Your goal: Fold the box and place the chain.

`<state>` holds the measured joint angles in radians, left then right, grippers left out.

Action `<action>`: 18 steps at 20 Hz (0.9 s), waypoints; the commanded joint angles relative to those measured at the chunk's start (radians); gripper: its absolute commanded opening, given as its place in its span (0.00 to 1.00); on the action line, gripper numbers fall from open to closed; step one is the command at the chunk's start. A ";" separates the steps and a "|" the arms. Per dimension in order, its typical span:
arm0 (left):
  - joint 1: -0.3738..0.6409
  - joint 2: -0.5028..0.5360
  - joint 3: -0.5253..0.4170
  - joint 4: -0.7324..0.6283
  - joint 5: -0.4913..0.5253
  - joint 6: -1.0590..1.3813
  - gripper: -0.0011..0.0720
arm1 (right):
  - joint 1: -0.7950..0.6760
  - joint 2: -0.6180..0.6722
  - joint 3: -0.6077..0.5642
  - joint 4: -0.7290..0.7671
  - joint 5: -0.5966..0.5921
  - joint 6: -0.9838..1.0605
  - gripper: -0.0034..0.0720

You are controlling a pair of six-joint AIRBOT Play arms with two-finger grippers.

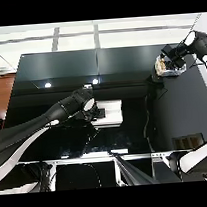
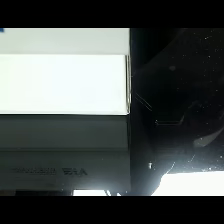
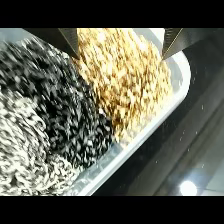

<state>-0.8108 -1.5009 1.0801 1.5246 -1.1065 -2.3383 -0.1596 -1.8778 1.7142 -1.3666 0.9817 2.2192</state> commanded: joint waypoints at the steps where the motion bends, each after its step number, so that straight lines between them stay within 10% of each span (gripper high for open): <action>1: 0.000 -0.001 0.000 0.000 0.002 0.000 0.05 | -0.006 -0.056 0.020 0.121 -0.081 0.012 0.77; 4: 0.000 -0.001 0.000 0.000 0.002 0.000 0.05 | 0.000 -0.087 0.020 0.122 -0.062 0.002 0.66; 6: 0.000 -0.001 0.000 0.000 0.002 0.000 0.05 | -0.001 -0.085 0.021 0.124 -0.041 -0.080 0.12; 7: 0.000 -0.001 0.000 0.000 0.002 0.000 0.05 | -0.002 -0.077 0.027 0.124 -0.025 -0.131 0.07; 18: 0.000 -0.001 0.000 0.000 0.002 0.000 0.05 | -0.003 0.451 0.032 0.101 0.061 -0.565 0.07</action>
<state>-0.8108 -1.5009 1.0801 1.5246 -1.1038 -2.3383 -0.1623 -1.5856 1.7451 -1.2667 1.0286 1.7634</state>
